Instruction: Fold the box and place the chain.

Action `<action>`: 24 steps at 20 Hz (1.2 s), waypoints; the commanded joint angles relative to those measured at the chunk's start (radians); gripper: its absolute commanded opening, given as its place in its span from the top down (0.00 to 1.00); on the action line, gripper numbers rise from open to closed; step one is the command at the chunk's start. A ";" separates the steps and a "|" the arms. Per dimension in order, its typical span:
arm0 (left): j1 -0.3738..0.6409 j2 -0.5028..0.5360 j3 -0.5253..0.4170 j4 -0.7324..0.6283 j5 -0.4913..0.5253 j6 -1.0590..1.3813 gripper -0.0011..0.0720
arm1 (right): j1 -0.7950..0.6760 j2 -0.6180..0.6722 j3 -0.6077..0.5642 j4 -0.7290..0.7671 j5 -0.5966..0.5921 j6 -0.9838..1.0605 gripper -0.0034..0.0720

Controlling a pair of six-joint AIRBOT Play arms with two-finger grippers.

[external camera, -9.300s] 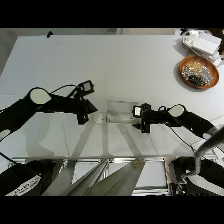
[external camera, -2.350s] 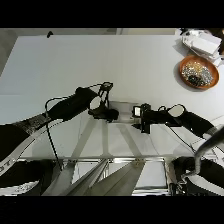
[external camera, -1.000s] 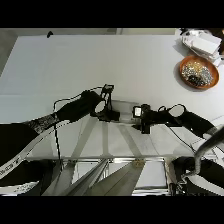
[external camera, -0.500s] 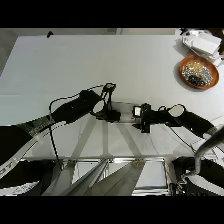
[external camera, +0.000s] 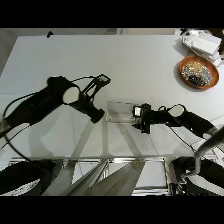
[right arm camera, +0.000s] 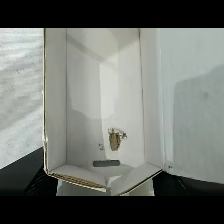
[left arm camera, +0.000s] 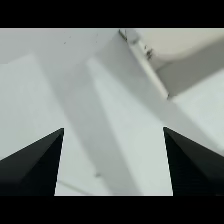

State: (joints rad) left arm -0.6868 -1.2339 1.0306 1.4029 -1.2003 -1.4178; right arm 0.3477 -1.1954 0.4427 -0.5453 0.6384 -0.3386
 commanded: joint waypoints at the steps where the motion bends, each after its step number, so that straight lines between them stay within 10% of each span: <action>1: 0.092 0.117 -0.077 -0.102 -0.009 0.669 0.03 | 0.000 0.001 0.000 0.000 0.000 0.000 0.28; 5: 0.191 0.051 -0.226 -0.405 0.090 1.360 0.03 | 0.000 0.001 0.000 0.000 0.000 0.000 0.28; 13: 0.221 -0.237 -0.252 -0.740 0.308 1.645 0.02 | 0.000 0.001 0.000 0.000 0.000 0.000 0.28; 24: 0.272 -0.261 -0.252 -0.829 0.306 1.835 0.00 | 0.000 0.001 0.000 0.000 0.000 0.000 0.28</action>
State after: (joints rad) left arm -0.4183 -1.4918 0.7788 0.6270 -0.8825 0.3325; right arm 0.3477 -1.1954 0.4427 -0.5457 0.6388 -0.3386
